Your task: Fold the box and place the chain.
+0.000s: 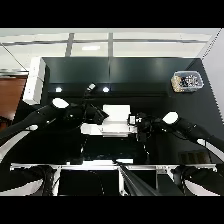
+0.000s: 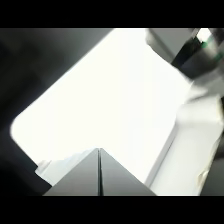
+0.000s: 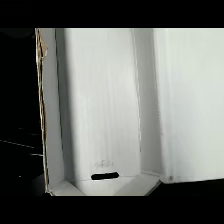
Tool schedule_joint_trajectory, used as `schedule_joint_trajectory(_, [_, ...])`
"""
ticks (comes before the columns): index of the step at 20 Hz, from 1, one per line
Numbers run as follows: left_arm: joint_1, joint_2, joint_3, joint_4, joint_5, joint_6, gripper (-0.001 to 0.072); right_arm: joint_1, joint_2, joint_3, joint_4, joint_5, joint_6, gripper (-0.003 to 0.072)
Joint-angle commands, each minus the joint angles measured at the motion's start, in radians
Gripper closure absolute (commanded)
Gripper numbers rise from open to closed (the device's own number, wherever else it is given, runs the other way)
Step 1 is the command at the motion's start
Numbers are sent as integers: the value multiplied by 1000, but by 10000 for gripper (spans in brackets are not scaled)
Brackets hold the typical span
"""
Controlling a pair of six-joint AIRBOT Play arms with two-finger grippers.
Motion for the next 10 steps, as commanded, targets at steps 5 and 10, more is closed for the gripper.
schedule_joint_trajectory(5, [5,-2,72,257,-95,-77,683,0,-1,1,2,0,1,217])
schedule_joint_trajectory(10, [121,256,87,456,-148,-267,683,0,-1,1,2,0,1,217])
